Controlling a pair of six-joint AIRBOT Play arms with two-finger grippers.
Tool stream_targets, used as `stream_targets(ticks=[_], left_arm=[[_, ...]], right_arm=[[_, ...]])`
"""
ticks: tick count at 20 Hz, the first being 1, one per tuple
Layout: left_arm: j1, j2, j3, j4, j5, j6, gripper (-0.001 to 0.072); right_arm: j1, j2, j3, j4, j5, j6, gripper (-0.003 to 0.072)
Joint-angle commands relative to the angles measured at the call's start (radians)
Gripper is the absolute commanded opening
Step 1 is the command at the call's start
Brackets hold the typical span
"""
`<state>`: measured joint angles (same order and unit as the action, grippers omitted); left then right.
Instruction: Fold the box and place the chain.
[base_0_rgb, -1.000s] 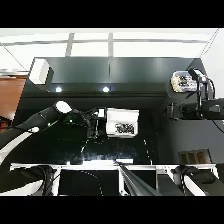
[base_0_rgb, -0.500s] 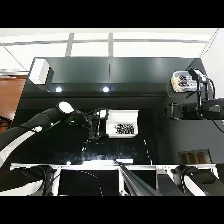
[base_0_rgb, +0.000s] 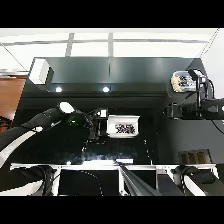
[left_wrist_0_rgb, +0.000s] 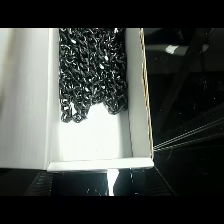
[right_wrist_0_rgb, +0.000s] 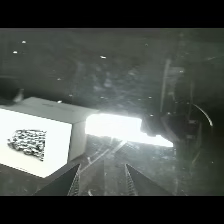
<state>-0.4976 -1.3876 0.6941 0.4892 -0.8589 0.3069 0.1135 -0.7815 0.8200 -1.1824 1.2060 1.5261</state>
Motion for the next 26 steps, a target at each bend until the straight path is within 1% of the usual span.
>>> stream_targets(ticks=[1, 4, 8, 10, 11, 14, 16, 17, 19, 20, 21, 22, 26], left_arm=[[-0.002, -0.001, 0.000, 0.005, -0.002, 0.000, 0.0459], [-0.002, -0.001, 0.000, 0.004, -0.002, 0.000, 0.0459], [-0.002, -0.001, 0.000, 0.004, -0.002, 0.000, 0.0459], [-0.002, -0.001, 0.000, 0.004, -0.002, 0.000, 0.0459], [-0.002, -0.001, 0.000, 0.004, -0.001, 0.000, 0.0460], [-0.002, -0.001, 0.000, 0.004, -0.002, 0.000, 0.0459], [-0.002, -0.001, 0.000, 0.004, -0.001, 0.000, 0.0459], [-0.002, -0.001, 0.000, 0.004, -0.002, 0.000, 0.0460], [-0.002, -0.001, 0.000, 0.004, -0.002, 0.000, 0.0460], [-0.002, -0.001, 0.000, 0.004, -0.001, 0.000, 0.0460], [-0.002, -0.001, 0.000, 0.004, -0.002, 0.000, 0.0459], [-0.002, -0.001, 0.000, 0.004, -0.001, 0.000, 0.0460], [-0.002, -0.001, 0.000, 0.004, -0.002, 0.000, 0.0459]], right_arm=[[0.001, 0.001, -0.002, -0.026, 0.021, 0.000, 0.0347], [0.001, 0.001, -0.002, -0.020, 0.021, 0.000, 0.0347], [0.001, -0.001, -0.003, 0.053, -0.004, -0.001, 0.0347], [0.004, -0.010, -0.003, 0.137, -0.072, -0.027, 0.0347], [0.016, -0.018, -0.003, 0.154, -0.122, -0.054, 0.0347], [0.060, -0.092, -0.003, 0.154, -0.330, -0.084, 0.0343], [0.061, -0.178, 0.002, 0.166, -0.439, -0.084, 0.0000], [0.061, -0.226, 0.010, 0.172, -0.471, -0.089, 0.0020], [0.064, -0.307, 0.043, 0.205, -0.430, -0.177, 0.0022], [0.069, -0.339, 0.058, 0.225, -0.387, -0.240, 0.0120], [0.079, -0.361, 0.067, 0.237, -0.350, -0.312, 0.0550], [0.090, -0.372, 0.070, 0.241, -0.325, -0.393, 0.0649], [0.146, -0.377, 0.070, 0.288, -0.235, -0.858, 0.0648]])
